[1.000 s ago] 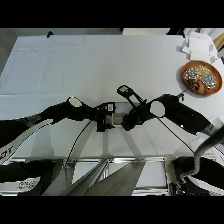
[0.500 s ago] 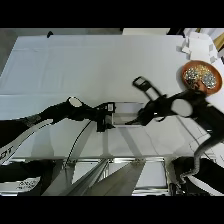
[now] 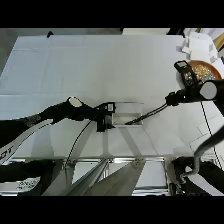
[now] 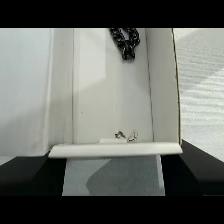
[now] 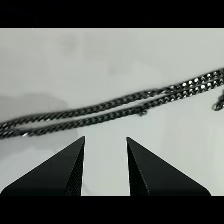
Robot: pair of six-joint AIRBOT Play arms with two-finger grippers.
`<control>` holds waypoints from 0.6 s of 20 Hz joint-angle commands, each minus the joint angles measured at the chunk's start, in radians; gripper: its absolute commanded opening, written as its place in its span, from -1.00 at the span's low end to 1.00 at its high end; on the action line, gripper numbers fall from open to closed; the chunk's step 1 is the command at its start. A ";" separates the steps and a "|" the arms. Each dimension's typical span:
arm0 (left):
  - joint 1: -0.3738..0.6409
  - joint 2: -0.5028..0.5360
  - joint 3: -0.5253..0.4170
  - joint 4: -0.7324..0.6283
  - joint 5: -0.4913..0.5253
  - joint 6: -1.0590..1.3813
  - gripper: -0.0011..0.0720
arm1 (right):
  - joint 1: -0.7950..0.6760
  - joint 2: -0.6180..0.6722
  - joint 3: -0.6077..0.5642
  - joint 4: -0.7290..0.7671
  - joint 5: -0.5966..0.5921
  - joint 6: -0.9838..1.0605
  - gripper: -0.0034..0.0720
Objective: Fold the box and place the chain.
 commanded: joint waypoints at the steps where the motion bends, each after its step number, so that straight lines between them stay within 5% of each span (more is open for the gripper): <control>1: 0.000 0.001 -0.001 0.000 0.000 0.000 -0.41 | -0.056 -0.140 0.000 -0.046 -0.050 0.012 -0.12; 12: 0.000 0.001 -0.001 0.000 0.000 0.000 -0.41 | -0.056 -0.311 0.000 -0.113 -0.100 0.042 -0.12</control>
